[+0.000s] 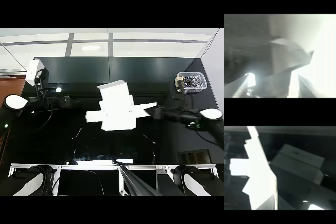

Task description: Fold the box and place the chain.

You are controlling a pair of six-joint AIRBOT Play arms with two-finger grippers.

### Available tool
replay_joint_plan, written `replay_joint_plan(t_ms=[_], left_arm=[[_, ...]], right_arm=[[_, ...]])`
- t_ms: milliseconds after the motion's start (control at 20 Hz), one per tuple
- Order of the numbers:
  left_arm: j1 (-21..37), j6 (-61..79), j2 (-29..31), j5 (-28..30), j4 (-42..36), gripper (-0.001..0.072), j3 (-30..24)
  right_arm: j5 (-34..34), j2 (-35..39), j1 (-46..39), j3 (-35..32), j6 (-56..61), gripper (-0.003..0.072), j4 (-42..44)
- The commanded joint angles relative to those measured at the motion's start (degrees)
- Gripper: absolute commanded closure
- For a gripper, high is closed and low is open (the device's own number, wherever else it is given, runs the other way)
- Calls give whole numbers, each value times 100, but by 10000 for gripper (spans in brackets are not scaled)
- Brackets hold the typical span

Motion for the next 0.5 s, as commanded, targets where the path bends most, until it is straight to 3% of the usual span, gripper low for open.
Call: replay_joint_plan(t_ms=[0,250,450], left_arm=[[-2,1054,-664,-741,-1401,3,155],[-111,1506,-1567,-911,-1550,2,431],[-566,2208,-2498,-1550,-1834,3,1150]], right_arm=[[-1749,190,1456,-214,140,673,223],[-1902,188,1996,-214,144,673,225],[-1950,188,2081,-214,186,674,225]])
